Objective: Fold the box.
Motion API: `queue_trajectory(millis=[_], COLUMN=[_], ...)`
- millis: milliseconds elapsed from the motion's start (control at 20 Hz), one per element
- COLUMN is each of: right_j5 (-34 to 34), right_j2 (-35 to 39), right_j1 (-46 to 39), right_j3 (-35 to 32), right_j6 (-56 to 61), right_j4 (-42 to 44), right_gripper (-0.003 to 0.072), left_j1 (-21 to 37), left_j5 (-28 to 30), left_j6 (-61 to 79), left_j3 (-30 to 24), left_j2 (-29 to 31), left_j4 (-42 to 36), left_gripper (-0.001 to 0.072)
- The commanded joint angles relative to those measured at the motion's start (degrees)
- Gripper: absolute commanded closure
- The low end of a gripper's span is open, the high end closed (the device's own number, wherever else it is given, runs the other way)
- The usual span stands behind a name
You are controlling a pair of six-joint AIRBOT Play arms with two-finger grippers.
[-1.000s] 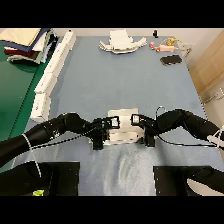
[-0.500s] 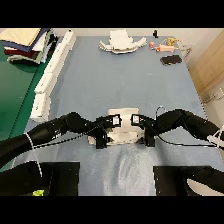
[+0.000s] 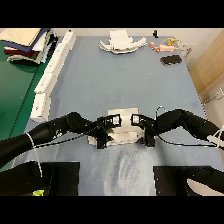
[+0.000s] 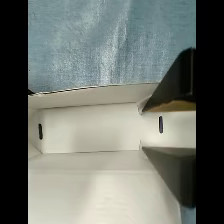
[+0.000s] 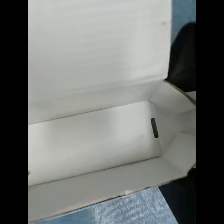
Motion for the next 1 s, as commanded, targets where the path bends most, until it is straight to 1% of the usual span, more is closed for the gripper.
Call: queue_trajectory(millis=[0,50,100,250,400,450,500,550,650,800,850,950], right_j5=[0.00,0.00,0.00,0.00,0.00,0.00,0.00,0.00,0.00,0.00,0.00,0.00], right_j2=[-0.04,-0.04,-0.04,-0.04,-0.04,-0.04,-0.04,-0.04,-0.04,-0.04,-0.04,-0.04], right_j1=[0.00,0.00,0.00,0.00,0.00,0.00,0.00,0.00,0.00,0.00,0.00,0.00], right_j3=[-0.04,-0.04,-0.04,-0.04,-0.04,-0.04,-0.04,-0.04,-0.04,-0.04,-0.04,-0.04], right_j6=[-0.02,-0.02,-0.02,-0.02,-0.02,-0.02,-0.02,-0.02,-0.02,-0.02,-0.02,-0.02], right_j4=[0.00,0.00,0.00,0.00,0.00,0.00,0.00,0.00,0.00,-0.02,0.00,-0.02], right_gripper=[0.0085,0.0086,0.0086,0.0086,0.0086,0.0086,0.0085,0.0085,0.0086,0.0086,0.0086,0.0085], left_j1=[0.07,0.07,0.07,0.07,0.09,0.11,0.70,2.01,7.52,19.15,23.34,29.38], left_j5=[-0.46,-0.72,-1.51,-6.67,-10.73,-12.35,-13.84,-14.78,-16.92,-22.14,-23.67,-25.57], left_j6=[-4.72,-8.44,-12.35,-21.53,-39.78,-46.38,-53.24,-59.06,-67.34,-73.24,-74.25,-74.03], left_j3=[0.09,0.09,0.11,0.48,0.48,0.48,0.46,0.46,0.46,0.33,-0.04,-1.53], left_j2=[1.73,2.91,4.39,10.43,16.70,18.29,19.63,20.46,20.92,20.04,19.41,17.66], left_j4=[5.14,8.35,11.87,18.18,26.47,28.74,30.56,31.61,31.91,31.54,30.71,26.51], left_gripper=[0.0552,0.0609,0.0608,0.0603,0.0604,0.0629,0.0697,0.0697,0.0697,0.0697,0.0697,0.0697])
